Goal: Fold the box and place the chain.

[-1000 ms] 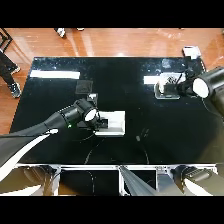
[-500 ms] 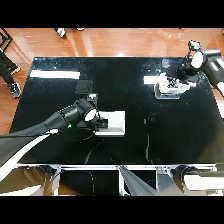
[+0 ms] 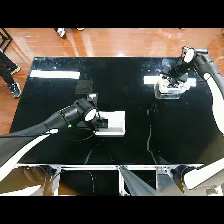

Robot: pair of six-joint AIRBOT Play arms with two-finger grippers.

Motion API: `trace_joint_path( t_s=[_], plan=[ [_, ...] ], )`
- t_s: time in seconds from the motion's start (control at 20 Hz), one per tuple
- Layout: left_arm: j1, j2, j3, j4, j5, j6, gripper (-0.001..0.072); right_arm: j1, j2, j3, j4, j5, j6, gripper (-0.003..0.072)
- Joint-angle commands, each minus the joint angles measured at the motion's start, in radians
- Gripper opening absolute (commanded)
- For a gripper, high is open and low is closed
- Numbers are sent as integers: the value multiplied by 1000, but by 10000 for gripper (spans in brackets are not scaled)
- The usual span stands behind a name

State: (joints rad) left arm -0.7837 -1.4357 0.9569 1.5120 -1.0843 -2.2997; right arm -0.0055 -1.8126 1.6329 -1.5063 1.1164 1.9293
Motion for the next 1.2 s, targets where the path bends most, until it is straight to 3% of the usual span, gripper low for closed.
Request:
trace_joint_path(
  t_s=[0.0,0.3,0.7,0.75,0.8,1.0,1.05,1.1,1.15],
  plan=[
    [1,0,0,-3,0,0,26,-5,-26,11,14,-2,0,476],
    [1,0,0,-2,2,0,26,-5,-28,11,105,-8,0,476],
    [1,0,0,-2,2,0,26,-5,-28,11,118,-12,16,469],
    [1,0,0,-2,2,0,26,-5,-28,11,118,-12,15,326],
    [1,0,0,-2,2,0,26,-5,-28,11,119,-12,15,264],
    [1,0,0,-2,2,0,26,-5,-28,11,118,-6,15,269],
    [1,0,0,-2,2,0,26,-5,-28,11,118,-6,15,328],
    [1,0,0,-2,3,0,26,-5,-29,11,118,-7,15,466],
    [1,0,0,-2,3,0,26,-5,-31,11,118,-7,14,481]
  ],
)
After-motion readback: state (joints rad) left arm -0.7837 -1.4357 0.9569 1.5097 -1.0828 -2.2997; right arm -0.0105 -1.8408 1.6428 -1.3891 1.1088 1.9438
